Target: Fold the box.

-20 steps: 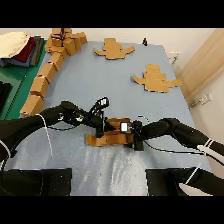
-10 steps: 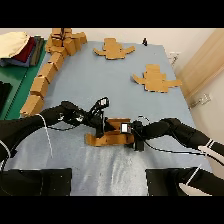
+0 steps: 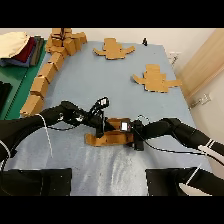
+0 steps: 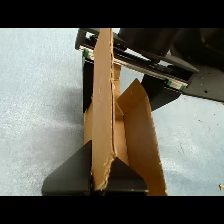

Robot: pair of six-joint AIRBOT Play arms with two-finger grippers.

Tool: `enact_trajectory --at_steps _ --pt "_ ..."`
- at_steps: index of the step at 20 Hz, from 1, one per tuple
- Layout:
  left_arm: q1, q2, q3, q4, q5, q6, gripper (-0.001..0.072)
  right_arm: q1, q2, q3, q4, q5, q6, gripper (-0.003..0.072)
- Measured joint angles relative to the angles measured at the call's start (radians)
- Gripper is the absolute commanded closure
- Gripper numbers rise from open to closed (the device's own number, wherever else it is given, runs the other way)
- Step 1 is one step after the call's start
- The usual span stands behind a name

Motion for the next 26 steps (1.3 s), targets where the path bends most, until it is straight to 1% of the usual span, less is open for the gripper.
enact_trajectory --at_steps 2,6,7,8,9,11,12,18,19,22,25,26 --pt "0.0 0.0 0.0 0.0 0.0 0.0 0.0695 0.0 -0.007 0.0 0.002 0.005 0.001 0.0082" --pt "0.0 0.0 0.0 0.0 0.0 0.0 0.0695 0.001 -0.021 0.0 0.004 0.015 0.002 0.0084" --pt "0.0 0.0 0.0 0.0 0.0 0.0 0.0695 0.003 -0.024 0.0 0.004 0.019 0.002 0.0094" --pt "0.0 0.0 0.0 0.0 0.0 0.0 0.0695 0.004 -0.025 0.0 0.004 0.021 0.002 0.0144" --pt "0.0 0.0 0.0 0.001 -0.002 0.0 0.0695 0.005 -0.026 0.0 0.004 0.021 0.002 0.0154" --pt "0.0 0.0 0.0 0.001 -0.003 0.0 0.0695 0.006 -0.026 0.0 0.004 0.021 0.002 0.0092" --pt "0.0 0.0 0.0 0.001 -0.002 0.0 0.0695 0.006 -0.024 0.0 0.003 0.022 0.002 -0.0009" --pt "0.001 0.0 0.0 -0.001 0.001 0.0 0.0695 0.006 0.024 0.001 0.002 0.006 0.013 -0.0015" --pt "0.001 0.0 0.0 0.0 0.001 0.0 0.0695 0.006 0.031 0.001 0.002 0.005 0.015 0.0016" --pt "0.001 0.0 0.0 0.0 0.001 0.0 0.0695 0.006 0.04 0.001 -0.002 0.002 0.019 0.0018" --pt "0.001 0.0 0.0 0.0 0.0 0.0 0.0695 0.005 0.029 0.002 -0.008 0.006 0.019 0.0046" --pt "0.0 0.0 0.0 0.001 -0.002 0.0 0.0695 0.006 0.021 0.002 -0.008 0.008 0.019 0.0121"
